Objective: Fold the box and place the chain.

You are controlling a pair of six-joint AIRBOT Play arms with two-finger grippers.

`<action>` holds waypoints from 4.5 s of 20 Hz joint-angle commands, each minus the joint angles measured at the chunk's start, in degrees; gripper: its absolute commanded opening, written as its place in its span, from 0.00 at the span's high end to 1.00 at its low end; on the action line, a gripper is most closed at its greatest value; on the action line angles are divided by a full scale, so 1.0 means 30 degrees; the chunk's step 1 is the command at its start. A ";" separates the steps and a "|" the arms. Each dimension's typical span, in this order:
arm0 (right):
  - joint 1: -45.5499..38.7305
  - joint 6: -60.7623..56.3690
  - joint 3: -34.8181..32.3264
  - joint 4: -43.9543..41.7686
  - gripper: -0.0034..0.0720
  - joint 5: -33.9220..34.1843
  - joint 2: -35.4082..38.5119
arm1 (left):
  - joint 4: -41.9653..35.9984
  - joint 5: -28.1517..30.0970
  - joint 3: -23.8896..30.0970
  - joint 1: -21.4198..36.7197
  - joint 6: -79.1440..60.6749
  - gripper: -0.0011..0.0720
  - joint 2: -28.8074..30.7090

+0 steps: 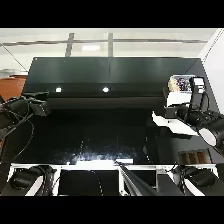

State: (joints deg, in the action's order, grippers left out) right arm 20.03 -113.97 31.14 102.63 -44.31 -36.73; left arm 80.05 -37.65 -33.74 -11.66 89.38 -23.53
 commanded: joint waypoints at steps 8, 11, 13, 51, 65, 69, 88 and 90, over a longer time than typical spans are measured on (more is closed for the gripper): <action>0.0022 0.0000 0.0000 0.0000 0.93 -0.0007 0.0015 | 0.0000 0.0000 0.0007 0.0000 -0.0007 0.94 0.0015; 0.0022 0.0000 0.0000 0.0000 0.93 0.0000 0.0015 | 0.0000 0.0000 0.0007 0.0000 0.0000 0.94 0.0015; 0.0022 0.0000 0.0000 0.0000 0.93 0.0000 0.0015 | 0.0007 0.0000 0.0007 0.0000 0.0000 0.94 0.0015; -2.3831 0.7854 0.2863 -0.7898 0.02 -0.0481 -0.6907 | -0.4422 -0.2769 0.0051 -0.0073 0.0080 0.03 -0.2535; -2.3474 1.9846 0.7832 -1.0069 0.23 -0.8393 -1.3486 | -0.5391 -0.1982 0.0051 -0.0073 0.0087 0.03 -0.3096; -2.3380 1.9897 0.7832 -0.9989 0.76 -0.8480 -1.3478 | -0.5442 -0.2120 0.0051 -0.0073 0.0087 0.03 -0.3155; -1.5242 1.9161 0.6834 -1.6874 0.92 -1.2269 -1.2233 | -0.8160 -0.2455 0.0051 -0.0080 0.0080 0.03 -0.5282; -1.3194 1.8571 0.6477 -1.8047 0.92 -1.1096 -1.1118 | -0.8735 -0.2404 0.0051 -0.0073 0.0080 0.03 -0.5530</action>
State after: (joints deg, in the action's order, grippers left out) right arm -27.44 -55.77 51.83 53.87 -81.19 -73.17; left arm 56.16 -44.97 -33.58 -11.88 89.65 -39.13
